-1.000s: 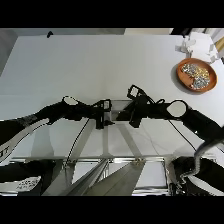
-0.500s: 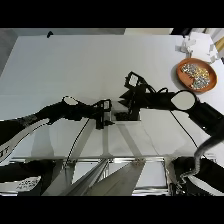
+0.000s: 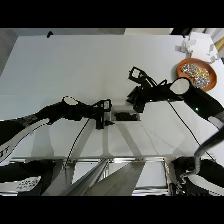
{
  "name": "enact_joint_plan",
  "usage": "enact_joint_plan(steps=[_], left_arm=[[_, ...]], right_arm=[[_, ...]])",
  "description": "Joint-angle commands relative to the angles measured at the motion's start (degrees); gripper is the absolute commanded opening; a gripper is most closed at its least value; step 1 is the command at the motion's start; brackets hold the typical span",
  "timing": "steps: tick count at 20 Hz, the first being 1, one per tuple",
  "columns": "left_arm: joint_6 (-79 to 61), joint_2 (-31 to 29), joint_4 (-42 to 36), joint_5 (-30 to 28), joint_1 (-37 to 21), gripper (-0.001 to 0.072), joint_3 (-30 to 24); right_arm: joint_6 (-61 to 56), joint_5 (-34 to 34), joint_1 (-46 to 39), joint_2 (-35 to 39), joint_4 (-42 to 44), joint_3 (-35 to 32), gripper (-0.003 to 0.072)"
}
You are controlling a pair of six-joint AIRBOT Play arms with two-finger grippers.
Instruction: Fold the box and place the chain.
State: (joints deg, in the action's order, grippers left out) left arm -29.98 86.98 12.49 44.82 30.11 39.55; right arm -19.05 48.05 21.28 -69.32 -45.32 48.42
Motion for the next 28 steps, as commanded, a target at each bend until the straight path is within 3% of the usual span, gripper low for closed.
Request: enact_joint_plan(steps=[1,3,5,10,14,19,26,28], left_arm=[[0.0,0.0,0.0,0.0,0.0,0.0206,0.0],[0.0,0.0,0.0,0.0,0.0,0.0206,0.0],[0.0,0.0,-0.02,0.0,0.0,0.0206,0.0],[0.0,0.0,0.0,0.0,0.0,0.0206,0.0],[0.0,0.0,0.0,0.0,0.0,0.0206,0.0],[0.0,0.0,0.0,0.0,0.0,0.0206,0.0],[0.0,0.0,0.0,0.0,0.0,0.0206,0.0],[0.0,0.0,0.0,0.0,0.0,0.0206,0.0]], right_arm=[[3.02,8.22,0.92,-1.88,-0.98,0.11,0.018],[4.35,12.37,0.94,-1.88,-0.76,0.11,0.0181],[4.33,14.29,0.94,-1.88,-1.01,0.09,0.0255],[4.35,14.56,2.89,-1.88,-1.09,0.09,0.0298],[4.28,13.33,5.2,-1.88,-2.73,0.09,0.0296],[-0.04,6.23,5.27,-1.86,-8.41,0.09,0.029],[-0.02,4.96,5.27,1.22,-8.35,0.09,0.0171],[-0.02,4.87,5.27,1.57,-8.37,0.09,0.0171]])
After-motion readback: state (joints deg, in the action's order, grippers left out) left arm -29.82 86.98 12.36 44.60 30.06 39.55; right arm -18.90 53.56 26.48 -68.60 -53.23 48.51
